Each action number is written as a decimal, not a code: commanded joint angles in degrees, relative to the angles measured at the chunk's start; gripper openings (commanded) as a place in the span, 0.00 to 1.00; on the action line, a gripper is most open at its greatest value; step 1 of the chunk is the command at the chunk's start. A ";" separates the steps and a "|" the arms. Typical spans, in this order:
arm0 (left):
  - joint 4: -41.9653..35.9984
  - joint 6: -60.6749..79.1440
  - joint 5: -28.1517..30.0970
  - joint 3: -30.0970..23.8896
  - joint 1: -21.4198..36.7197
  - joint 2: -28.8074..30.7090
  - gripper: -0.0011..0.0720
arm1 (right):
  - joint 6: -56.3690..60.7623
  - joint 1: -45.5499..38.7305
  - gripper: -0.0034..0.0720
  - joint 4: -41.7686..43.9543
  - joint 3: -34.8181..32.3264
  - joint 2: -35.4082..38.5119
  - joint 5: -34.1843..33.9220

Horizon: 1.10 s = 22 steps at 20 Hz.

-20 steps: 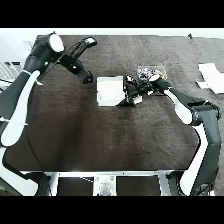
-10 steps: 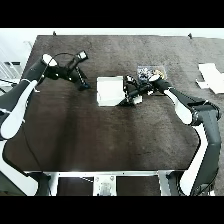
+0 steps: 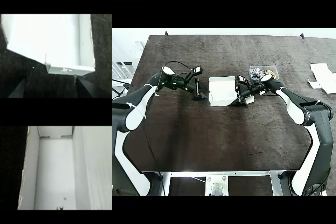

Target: Fold the box and place the chain.

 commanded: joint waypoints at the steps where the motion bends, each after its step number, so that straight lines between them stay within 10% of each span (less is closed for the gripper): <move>1: -2.03 2.23 1.18 -0.02 0.02 -0.46 0.98 | 0.00 0.00 0.83 0.00 0.00 -0.04 0.00; 22: -2.84 15.58 -3.19 -0.15 0.02 -1.60 1.00 | 0.00 0.00 0.83 0.00 0.00 -0.04 0.02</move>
